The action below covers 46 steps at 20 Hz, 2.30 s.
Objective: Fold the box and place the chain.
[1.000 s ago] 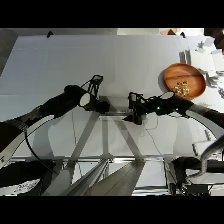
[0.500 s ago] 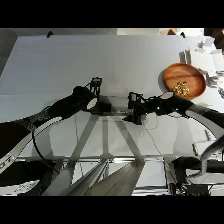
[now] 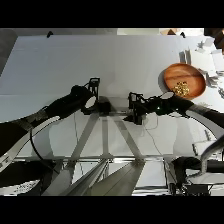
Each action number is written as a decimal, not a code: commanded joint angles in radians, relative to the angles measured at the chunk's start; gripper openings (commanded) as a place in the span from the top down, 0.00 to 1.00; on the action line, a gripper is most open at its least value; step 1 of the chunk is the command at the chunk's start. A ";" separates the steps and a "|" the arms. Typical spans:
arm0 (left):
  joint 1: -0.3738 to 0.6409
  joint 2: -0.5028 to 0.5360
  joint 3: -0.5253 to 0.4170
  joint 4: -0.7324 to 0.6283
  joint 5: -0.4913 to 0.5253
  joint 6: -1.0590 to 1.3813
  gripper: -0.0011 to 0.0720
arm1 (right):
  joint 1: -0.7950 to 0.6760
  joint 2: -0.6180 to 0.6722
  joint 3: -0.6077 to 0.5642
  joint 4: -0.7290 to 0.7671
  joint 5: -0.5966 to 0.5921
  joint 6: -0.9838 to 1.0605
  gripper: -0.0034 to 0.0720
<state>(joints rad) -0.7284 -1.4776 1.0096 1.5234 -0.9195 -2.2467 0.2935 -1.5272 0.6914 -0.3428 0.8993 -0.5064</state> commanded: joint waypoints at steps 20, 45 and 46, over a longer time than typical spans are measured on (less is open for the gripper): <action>0.606 0.212 -0.221 -0.912 -0.195 2.351 0.03 | 0.000 0.000 0.001 0.003 0.002 0.001 0.34; 0.500 -0.103 -0.224 -1.111 -0.148 2.874 0.03 | 0.000 0.000 0.001 0.003 0.002 0.001 0.34; 0.502 -0.101 -0.224 -1.110 -0.154 2.875 0.03 | 0.000 0.000 0.001 0.003 0.002 0.001 0.34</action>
<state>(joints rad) -0.2260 -1.5772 0.7856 0.4129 -1.0821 0.6239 0.2924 -1.5272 0.6918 -0.3412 0.9001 -0.5064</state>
